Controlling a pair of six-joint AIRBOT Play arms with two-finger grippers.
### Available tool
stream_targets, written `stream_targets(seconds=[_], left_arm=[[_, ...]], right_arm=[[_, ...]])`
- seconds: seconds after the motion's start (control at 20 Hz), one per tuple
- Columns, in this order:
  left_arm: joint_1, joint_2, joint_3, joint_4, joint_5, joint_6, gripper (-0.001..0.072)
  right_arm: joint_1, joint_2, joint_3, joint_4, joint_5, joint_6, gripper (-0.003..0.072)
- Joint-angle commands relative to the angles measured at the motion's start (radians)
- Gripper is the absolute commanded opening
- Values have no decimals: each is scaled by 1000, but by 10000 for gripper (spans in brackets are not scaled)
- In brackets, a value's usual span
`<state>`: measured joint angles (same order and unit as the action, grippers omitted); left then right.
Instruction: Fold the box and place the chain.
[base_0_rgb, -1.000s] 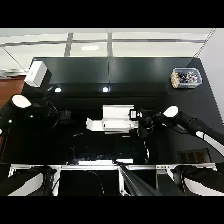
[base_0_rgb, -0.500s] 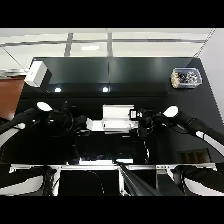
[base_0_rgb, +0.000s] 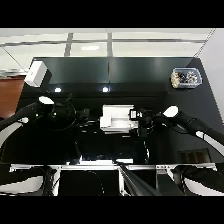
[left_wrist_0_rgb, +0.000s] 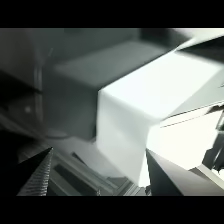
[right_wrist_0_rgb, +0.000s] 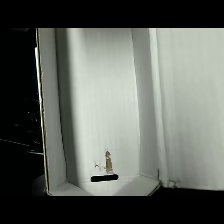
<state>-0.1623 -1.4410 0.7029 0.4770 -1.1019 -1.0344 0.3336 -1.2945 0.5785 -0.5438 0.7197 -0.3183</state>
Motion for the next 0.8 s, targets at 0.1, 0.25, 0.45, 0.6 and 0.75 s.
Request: stream_targets(seconds=[0.1,0.25,0.45,0.6,0.75], left_arm=[[-34,-2,55,-10,-82,18,693],[-74,-2,65,-5,-85,18,497],[-110,-2,101,-2,-81,16,407],[-148,-2,151,85,-52,-117,407],[-211,-2,220,290,-25,-325,407]], right_arm=[[1,0,1,0,0,0,487],[1,0,1,1,0,0,487],[1,0,1,0,0,0,487],[1,0,1,1,0,0,487],[1,0,1,1,-1,0,487]])
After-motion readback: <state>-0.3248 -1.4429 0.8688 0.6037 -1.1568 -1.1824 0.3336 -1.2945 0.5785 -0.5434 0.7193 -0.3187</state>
